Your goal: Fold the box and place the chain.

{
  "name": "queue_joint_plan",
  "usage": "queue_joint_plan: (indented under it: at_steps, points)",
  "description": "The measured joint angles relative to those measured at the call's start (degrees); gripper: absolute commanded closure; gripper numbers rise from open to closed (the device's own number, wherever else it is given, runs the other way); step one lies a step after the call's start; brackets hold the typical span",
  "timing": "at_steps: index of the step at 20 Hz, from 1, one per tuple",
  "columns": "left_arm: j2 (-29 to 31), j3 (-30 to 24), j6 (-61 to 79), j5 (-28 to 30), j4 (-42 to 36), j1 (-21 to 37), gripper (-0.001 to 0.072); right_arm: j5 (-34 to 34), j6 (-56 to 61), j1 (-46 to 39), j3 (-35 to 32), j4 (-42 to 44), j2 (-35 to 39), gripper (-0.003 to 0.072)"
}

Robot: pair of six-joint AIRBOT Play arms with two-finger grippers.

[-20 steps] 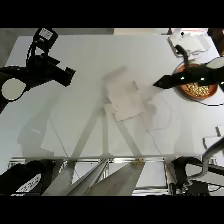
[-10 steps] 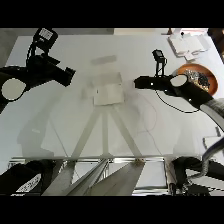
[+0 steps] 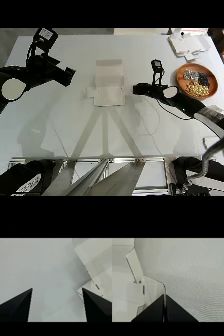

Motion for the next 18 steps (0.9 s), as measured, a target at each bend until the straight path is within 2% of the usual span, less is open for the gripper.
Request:
queue_joint_plan:
  at_steps: [12,16,17,18]
  points:
    - [-0.02,0.00,-0.02,0.63,-0.04,0.00,0.0014,1.18,0.13,0.17,-0.35,-0.22,0.22,0.0678]
    - [-0.04,0.00,-0.04,0.57,-2.34,0.00,0.0021,1.22,0.13,0.17,-0.35,-0.22,0.22,0.0678]
    - [-0.04,0.00,-0.04,0.24,-3.19,0.00,0.0129,1.22,0.13,0.17,-0.35,-0.22,0.22,0.0678]
    - [-0.04,0.00,-0.09,-0.13,-3.96,0.00,0.0323,1.25,0.13,0.17,-0.35,-0.22,0.22,0.0678]
